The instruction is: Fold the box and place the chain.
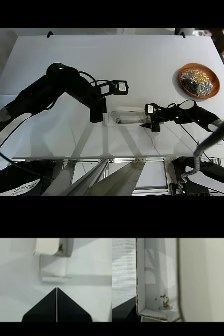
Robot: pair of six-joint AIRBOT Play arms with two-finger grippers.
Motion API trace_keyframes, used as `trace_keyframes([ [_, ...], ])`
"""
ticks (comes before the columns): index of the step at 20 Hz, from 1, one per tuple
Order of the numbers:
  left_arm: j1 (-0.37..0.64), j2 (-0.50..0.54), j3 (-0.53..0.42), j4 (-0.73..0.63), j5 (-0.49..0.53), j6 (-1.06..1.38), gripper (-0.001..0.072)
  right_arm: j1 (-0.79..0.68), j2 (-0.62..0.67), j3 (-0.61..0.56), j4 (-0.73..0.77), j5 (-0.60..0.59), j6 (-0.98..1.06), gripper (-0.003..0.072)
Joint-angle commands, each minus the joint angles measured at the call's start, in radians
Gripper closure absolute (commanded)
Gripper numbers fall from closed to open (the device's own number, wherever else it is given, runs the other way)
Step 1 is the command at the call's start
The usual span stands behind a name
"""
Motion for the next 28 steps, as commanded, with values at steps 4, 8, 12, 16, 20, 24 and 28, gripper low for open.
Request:
trace_keyframes([
  [4,-0.146,0.019,0.0,-0.181,-0.196,-0.028,0.0699,-0.001,0.0,0.0,0.0,-0.001,-0.001,0.0277],
  [8,-0.257,-0.058,0.0,-0.179,-0.307,-0.01,0.0701,-0.001,0.0,0.0,0.0,0.0,-0.001,0.0277],
  [12,-0.268,-0.158,0.0,-0.181,-0.444,-0.011,0.0699,-0.001,0.0,0.0,0.0,0.0,-0.001,0.0277],
  [16,-0.263,-0.22,0.0,-0.181,-0.547,-0.012,0.0699,-0.001,0.0,0.0,0.0,0.0,-0.001,0.0277],
  [20,-0.236,-0.247,0.0,-0.175,-0.668,-0.042,0.0702,-0.001,0.0,0.0,0.0,0.0,-0.001,0.0277],
  [24,-0.163,-0.275,0.0,-0.159,-0.707,-0.129,0.0704,-0.001,0.0,0.0,0.0,-0.001,-0.001,0.0277],
  [28,-0.106,-0.333,0.0,-0.159,-0.7,-0.258,0.0703,-0.001,0.0,0.0,0.0,-0.001,-0.001,0.0277],
])
